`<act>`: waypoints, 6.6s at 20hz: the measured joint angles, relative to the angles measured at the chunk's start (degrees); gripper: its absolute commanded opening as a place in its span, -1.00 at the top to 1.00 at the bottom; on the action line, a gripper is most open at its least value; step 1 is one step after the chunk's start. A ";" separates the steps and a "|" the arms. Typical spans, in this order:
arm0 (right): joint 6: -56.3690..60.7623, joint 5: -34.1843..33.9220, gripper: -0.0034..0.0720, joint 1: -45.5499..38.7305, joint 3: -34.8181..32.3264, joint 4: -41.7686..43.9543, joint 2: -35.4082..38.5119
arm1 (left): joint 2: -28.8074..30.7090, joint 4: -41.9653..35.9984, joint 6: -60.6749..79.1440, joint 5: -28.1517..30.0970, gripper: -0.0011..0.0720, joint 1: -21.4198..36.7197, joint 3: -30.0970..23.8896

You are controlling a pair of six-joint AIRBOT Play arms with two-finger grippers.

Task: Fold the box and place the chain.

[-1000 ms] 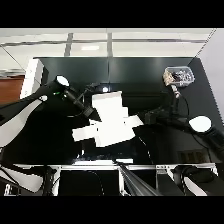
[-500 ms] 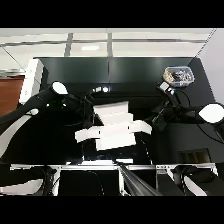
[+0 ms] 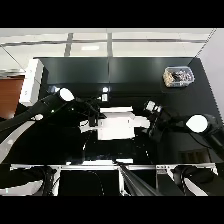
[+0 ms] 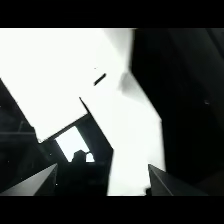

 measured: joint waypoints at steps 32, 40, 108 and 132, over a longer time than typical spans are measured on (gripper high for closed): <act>-25.44 -8.52 -0.95 12.17 -2.34 9.60 -11.47 | -3.32 0.37 -1.31 -1.49 0.90 -0.57 -0.11; -25.44 -11.39 -0.95 12.28 -0.72 9.66 -11.06 | -3.32 0.37 -1.33 -1.53 0.90 -0.57 -0.11; -48.35 -10.21 -0.94 4.55 2.93 27.91 -25.94 | -3.43 0.37 -1.33 0.00 0.90 -0.57 -0.13; -47.25 -11.23 -0.31 5.03 2.93 26.58 -25.99 | 10.69 19.39 -25.62 -12.85 -0.71 3.82 -0.04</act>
